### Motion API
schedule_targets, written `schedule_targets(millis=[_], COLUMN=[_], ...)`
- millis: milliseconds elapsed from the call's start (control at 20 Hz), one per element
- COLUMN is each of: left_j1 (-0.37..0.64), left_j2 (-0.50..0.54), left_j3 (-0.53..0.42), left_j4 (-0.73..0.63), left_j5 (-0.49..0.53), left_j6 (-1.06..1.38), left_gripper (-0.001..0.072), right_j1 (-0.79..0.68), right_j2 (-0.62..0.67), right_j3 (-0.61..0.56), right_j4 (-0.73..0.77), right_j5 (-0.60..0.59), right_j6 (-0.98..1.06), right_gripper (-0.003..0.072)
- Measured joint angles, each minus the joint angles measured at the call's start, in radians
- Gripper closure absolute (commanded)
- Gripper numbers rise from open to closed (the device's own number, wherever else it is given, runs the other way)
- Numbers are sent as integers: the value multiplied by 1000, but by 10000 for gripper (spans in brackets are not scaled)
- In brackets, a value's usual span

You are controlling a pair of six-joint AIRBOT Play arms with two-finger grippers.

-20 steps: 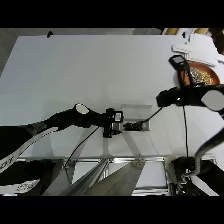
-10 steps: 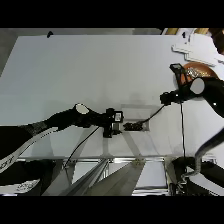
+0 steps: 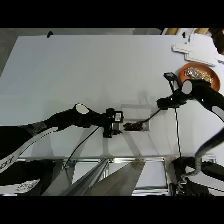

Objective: Fold the box and place the chain.

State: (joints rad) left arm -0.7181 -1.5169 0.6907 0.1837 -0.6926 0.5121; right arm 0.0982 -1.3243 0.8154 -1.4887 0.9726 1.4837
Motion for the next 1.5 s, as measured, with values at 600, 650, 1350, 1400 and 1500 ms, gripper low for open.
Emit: schedule_targets(millis=[600, 650, 1350, 1400, 1500], left_j1=[0, 0, 0, 0, 0], left_j2=[0, 0, 0, 0, 0], left_j3=[0, 0, 0, 0, 0], left_j4=[0, 0, 0, 0, 0], left_j5=[0, 0, 0, 0, 0], left_j6=[0, 0, 0, 0, 0], left_gripper=[435, 435, 435, 435, 435], right_j1=[2, 3, 316, 352, 421], right_j2=[5, 30, 613, 634, 656], right_j3=[-2, -2, -72, -74, -77], right_j4=[18, 1, 248, 280, 322], right_j5=[15, 18, 238, 225, 196], right_j6=[-39, -39, -5, 8, 19], right_gripper=[669, 669, 668, 668, 668])
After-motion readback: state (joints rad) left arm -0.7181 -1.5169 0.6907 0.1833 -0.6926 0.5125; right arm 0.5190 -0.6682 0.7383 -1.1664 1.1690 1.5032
